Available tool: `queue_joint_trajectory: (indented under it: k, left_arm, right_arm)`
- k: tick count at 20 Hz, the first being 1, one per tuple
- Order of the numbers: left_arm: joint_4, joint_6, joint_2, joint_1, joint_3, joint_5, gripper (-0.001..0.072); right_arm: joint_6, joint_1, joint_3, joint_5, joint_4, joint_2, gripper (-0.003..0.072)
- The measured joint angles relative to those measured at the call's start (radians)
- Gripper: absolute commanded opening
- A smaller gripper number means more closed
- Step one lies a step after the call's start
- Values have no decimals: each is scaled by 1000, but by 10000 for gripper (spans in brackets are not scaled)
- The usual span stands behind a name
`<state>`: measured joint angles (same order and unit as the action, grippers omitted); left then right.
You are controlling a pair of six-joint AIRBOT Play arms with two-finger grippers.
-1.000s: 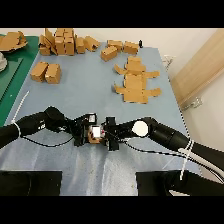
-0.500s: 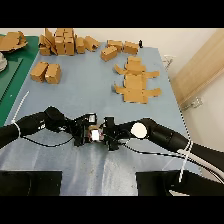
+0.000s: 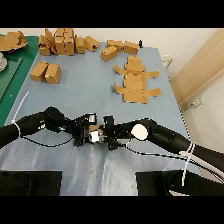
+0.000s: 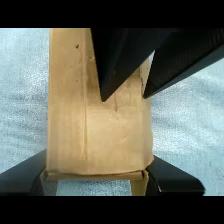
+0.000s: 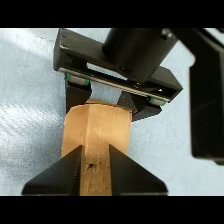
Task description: Fold the box.
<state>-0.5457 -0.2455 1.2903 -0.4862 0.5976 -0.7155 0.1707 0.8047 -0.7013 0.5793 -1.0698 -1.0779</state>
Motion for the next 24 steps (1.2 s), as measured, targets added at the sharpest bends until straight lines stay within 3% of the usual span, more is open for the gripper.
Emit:
queue_joint_trajectory:
  k: [2,5,10,17,19,24]
  left_arm:
    - [0,0,0,0,0,0,394]
    - [0,0,0,0,0,0,395]
    - [0,0,0,0,0,0,394]
    - [0,0,0,0,0,0,395]
    - [0,-1,0,0,0,0,394]
    - [0,-1,0,0,0,0,394]
  right_arm:
    - [0,2,0,0,0,6,194]
    - [0,2,0,5,2,10,426]
    - [0,2,0,59,27,6,423]
    - [0,0,0,19,16,-25,418]
    - [0,5,0,11,5,-26,333]
    - [32,43,0,-13,-79,-25,320]
